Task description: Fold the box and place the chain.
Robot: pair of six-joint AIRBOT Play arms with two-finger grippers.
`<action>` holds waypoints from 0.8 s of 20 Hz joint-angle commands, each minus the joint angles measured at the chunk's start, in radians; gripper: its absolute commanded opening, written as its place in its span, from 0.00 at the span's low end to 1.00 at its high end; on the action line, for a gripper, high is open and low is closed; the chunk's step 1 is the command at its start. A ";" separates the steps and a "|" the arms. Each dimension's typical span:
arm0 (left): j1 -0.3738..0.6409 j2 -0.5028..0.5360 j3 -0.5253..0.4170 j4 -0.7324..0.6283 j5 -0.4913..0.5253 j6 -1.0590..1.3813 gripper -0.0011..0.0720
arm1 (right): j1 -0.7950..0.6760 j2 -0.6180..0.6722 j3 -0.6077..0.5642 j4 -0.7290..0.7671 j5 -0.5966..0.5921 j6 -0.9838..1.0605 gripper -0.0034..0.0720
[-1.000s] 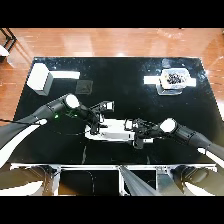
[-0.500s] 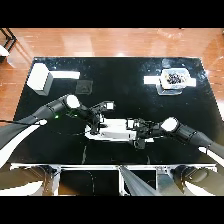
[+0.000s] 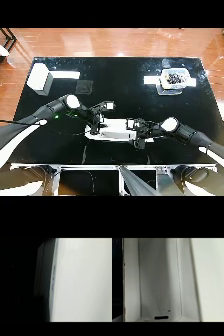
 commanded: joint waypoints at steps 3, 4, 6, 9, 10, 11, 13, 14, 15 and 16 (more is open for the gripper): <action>0.001 0.000 0.000 -0.002 0.000 0.000 0.05 | 0.000 -0.001 0.000 0.001 -0.003 0.000 0.81; 0.001 0.000 0.000 -0.002 0.000 0.001 0.12 | 0.000 -0.001 0.000 0.001 -0.003 0.000 0.81; 0.001 0.000 0.000 -0.005 -0.003 0.000 0.56 | 0.000 -0.001 0.000 0.000 -0.003 0.000 0.81; 0.001 0.007 0.004 -0.004 -0.005 -0.021 0.88 | 0.000 -0.001 0.000 -0.001 -0.018 0.000 0.81; 0.001 0.013 0.004 -0.004 -0.007 -0.023 0.88 | 0.000 -0.001 0.000 -0.002 -0.018 0.000 0.81; 0.001 0.022 0.004 -0.004 -0.006 -0.023 0.88 | 0.000 -0.001 0.000 -0.002 -0.018 0.000 0.81; 0.003 0.045 0.004 -0.003 -0.007 -0.023 0.88 | 0.000 -0.001 0.000 -0.005 -0.019 0.000 0.81; 0.004 0.056 0.004 -0.003 -0.007 -0.023 0.88 | 0.000 -0.001 0.000 -0.008 -0.019 0.000 0.81; 0.005 0.068 0.004 -0.002 -0.008 -0.035 0.88 | 0.000 -0.001 0.000 -0.008 -0.019 0.000 0.81; 0.008 0.077 0.004 0.002 -0.008 -0.064 0.88 | 0.000 -0.001 0.000 -0.009 -0.019 0.000 0.81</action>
